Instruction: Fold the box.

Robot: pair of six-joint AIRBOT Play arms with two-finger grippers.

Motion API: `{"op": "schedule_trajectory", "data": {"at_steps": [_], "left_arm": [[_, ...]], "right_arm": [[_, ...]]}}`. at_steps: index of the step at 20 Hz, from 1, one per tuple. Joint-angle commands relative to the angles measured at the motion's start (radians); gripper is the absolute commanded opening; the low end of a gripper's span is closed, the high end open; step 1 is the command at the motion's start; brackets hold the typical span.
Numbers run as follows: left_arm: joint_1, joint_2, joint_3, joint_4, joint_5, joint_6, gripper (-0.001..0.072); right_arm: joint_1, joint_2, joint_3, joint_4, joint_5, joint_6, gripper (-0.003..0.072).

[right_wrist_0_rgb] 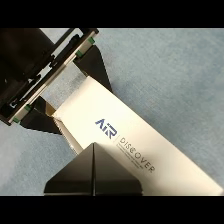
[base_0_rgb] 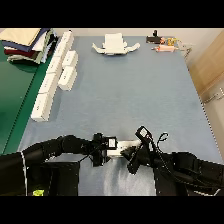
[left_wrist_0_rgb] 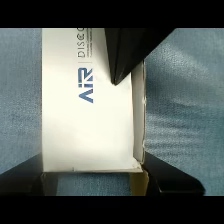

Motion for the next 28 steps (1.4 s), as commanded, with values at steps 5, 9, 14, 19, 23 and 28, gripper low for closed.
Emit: {"op": "schedule_trajectory", "data": {"at_steps": [5,9,14,19,23,28], "left_arm": [[0.0,0.001,0.0,0.002,0.001,0.002,0.0457],[0.0,0.001,0.0,0.002,0.001,0.002,0.0457],[0.0,0.001,0.0,0.002,0.002,0.002,0.0457],[0.001,0.002,0.002,0.002,0.022,0.001,0.0457],[0.035,0.048,0.01,0.01,0.017,-0.098,0.0457],[0.275,0.173,0.009,0.116,-0.06,-0.323,0.0457]], "right_arm": [[0.0,0.046,0.029,-0.043,-0.052,0.0,0.0005],[-0.001,0.111,0.081,-0.2,-0.159,0.0,0.0006],[-0.001,0.122,0.174,-0.359,-0.393,0.006,0.0006],[-0.001,0.121,0.289,-0.828,-0.647,0.411,0.0006],[-0.001,0.121,0.33,-1.042,-0.862,0.658,0.0006],[-0.002,0.12,0.33,-1.046,-0.96,0.764,0.0006]]}}
